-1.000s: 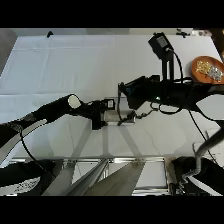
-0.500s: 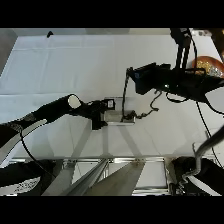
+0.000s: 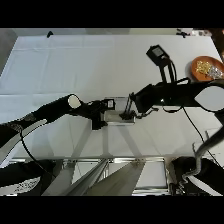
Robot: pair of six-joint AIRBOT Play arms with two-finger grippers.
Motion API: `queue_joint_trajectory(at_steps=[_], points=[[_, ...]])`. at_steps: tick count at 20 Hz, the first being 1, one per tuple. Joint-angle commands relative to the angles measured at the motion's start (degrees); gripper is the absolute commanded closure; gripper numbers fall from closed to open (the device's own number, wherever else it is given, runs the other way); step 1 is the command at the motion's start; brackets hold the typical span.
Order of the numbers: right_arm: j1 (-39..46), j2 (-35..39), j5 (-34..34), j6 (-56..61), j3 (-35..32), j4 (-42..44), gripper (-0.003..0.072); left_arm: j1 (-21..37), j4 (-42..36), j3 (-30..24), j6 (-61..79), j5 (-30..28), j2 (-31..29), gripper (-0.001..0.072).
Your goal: Fold the box and place the chain.
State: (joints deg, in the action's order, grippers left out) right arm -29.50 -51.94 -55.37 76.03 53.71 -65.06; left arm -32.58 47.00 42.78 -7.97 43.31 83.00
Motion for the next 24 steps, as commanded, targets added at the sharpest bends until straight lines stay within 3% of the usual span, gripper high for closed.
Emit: queue_joint_trajectory(at_steps=[1, 10, 12, 16, 20, 24], points=[[-1.0, -0.8, 0.4, 0.0, -4.0, -1.1, 0.0678, 0.0, 0.0, 0.0, 0.0, 0.0, 0.0, 0.0575], [-4.4, -15.8, 3.5, 0.2, -5.0, -0.5, 0.0648, 0.0, 0.0, 0.0, 0.0, 0.0, 0.0, 0.0575], [-4.3, -16.6, 3.4, 0.2, -5.0, -0.7, 0.0356, 0.0, 0.0, 0.0, 0.0, 0.0, 0.0, 0.0574], [-3.5, -14.8, 3.3, 0.0, -5.0, -1.0, 0.0346, 0.0, 0.0, 0.0, 0.0, 0.0, 0.0, 0.0574], [2.8, -11.7, -3.5, 0.1, -5.0, -3.5, 0.0347, 0.0, 0.0, 0.0, 0.0, 0.0, 0.0, 0.0575], [11.6, -10.9, -8.3, 1.6, -5.1, -15.0, 0.0347, 0.0, 0.0, 0.0, 0.0, 0.0, 0.0, 0.0575]])
